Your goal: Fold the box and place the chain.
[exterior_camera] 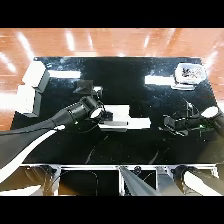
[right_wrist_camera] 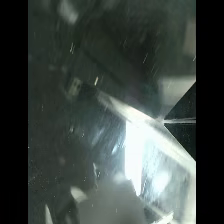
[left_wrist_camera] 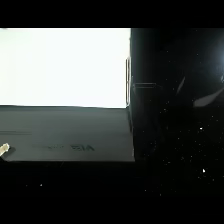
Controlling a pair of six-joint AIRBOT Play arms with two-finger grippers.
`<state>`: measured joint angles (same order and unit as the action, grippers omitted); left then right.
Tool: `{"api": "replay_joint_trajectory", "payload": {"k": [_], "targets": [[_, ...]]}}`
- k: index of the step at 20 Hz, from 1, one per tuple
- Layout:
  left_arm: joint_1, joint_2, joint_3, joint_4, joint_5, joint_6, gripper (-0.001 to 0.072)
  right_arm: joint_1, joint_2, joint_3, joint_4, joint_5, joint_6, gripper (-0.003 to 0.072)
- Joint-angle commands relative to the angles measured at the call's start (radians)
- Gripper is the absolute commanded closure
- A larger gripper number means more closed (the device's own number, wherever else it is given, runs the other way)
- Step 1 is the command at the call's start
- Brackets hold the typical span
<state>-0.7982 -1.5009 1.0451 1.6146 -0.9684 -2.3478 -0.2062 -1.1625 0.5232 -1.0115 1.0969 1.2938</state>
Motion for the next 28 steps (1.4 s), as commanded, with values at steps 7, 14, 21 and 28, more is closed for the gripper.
{"api": "replay_joint_trajectory", "payload": {"k": [7,14,21,28], "targets": [[-0.001,0.000,0.000,0.000,-0.001,0.010,0.0684,0.232,-0.090,0.018,0.270,-0.185,-0.087,0.0655],[-0.001,0.000,0.000,0.000,0.000,0.014,0.0683,0.336,-0.090,0.081,0.323,-0.159,-0.095,0.0231],[-0.001,0.000,0.000,0.000,0.000,0.019,0.0684,0.377,-0.090,0.127,0.329,-0.119,-0.094,0.0227],[-0.001,0.000,0.000,0.000,0.000,0.025,0.0683,0.354,-0.090,0.219,0.207,-0.043,-0.089,0.0230]]}}
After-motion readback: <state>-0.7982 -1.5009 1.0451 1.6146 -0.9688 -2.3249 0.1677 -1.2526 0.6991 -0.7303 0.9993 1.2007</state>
